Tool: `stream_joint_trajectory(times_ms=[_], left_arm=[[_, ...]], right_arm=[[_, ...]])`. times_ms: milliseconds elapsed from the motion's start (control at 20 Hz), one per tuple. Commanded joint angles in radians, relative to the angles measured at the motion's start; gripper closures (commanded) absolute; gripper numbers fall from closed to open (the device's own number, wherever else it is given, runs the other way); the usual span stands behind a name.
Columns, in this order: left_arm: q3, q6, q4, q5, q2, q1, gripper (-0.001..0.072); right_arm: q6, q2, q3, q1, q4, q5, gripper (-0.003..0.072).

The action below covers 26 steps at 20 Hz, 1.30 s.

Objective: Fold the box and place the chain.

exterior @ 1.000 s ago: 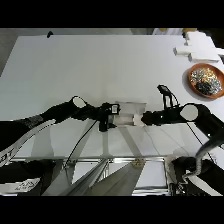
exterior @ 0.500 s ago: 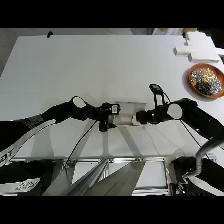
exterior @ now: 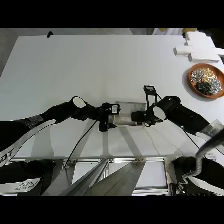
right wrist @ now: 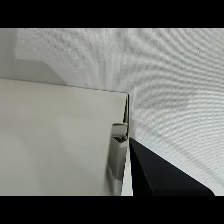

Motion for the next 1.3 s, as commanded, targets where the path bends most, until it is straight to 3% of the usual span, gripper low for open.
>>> stream_joint_trajectory(times_ms=[0, 200, 350, 400, 450, 650, 700, 750, 1150, 1250], left_arm=[[0.001, 0.000, 0.000, 0.000, 0.001, 0.001, 0.0437], [0.001, 0.000, 0.000, 0.000, 0.001, 0.001, 0.0437], [0.001, 0.000, 0.000, 0.000, 0.001, 0.001, 0.0437], [0.001, 0.000, 0.000, 0.000, 0.001, 0.001, 0.0437], [0.001, 0.000, 0.000, 0.000, 0.001, 0.001, 0.0437], [0.001, 0.000, 0.000, 0.000, 0.001, 0.001, 0.0437], [0.001, 0.000, 0.000, 0.000, 0.001, 0.001, 0.0437], [0.001, 0.000, 0.000, 0.000, 0.001, 0.001, 0.0437], [0.001, 0.000, 0.000, 0.000, 0.001, 0.001, 0.0437], [0.001, 0.000, 0.000, 0.000, 0.001, 0.001, 0.0437]], right_arm=[[0.050, -0.043, 0.032, 0.026, -0.052, 0.009, 0.0377], [0.050, -0.089, 0.051, 0.026, -0.052, 0.045, 0.0411], [0.050, -0.089, 0.051, 0.026, -0.052, 0.044, 0.0594], [0.050, -0.089, 0.051, 0.026, -0.051, 0.045, 0.0602], [0.050, -0.089, 0.051, 0.026, -0.051, 0.047, 0.0667], [0.050, -0.089, 0.051, 0.026, -0.051, 0.053, 0.0649], [0.050, -0.089, 0.051, 0.026, -0.051, 0.053, 0.0519], [0.051, -0.089, 0.051, 0.026, -0.051, 0.053, 0.0449], [0.102, -0.108, 0.050, 0.026, -0.062, 0.059, 0.0450], [0.102, -0.115, 0.050, 0.026, -0.059, 0.064, 0.0516]])
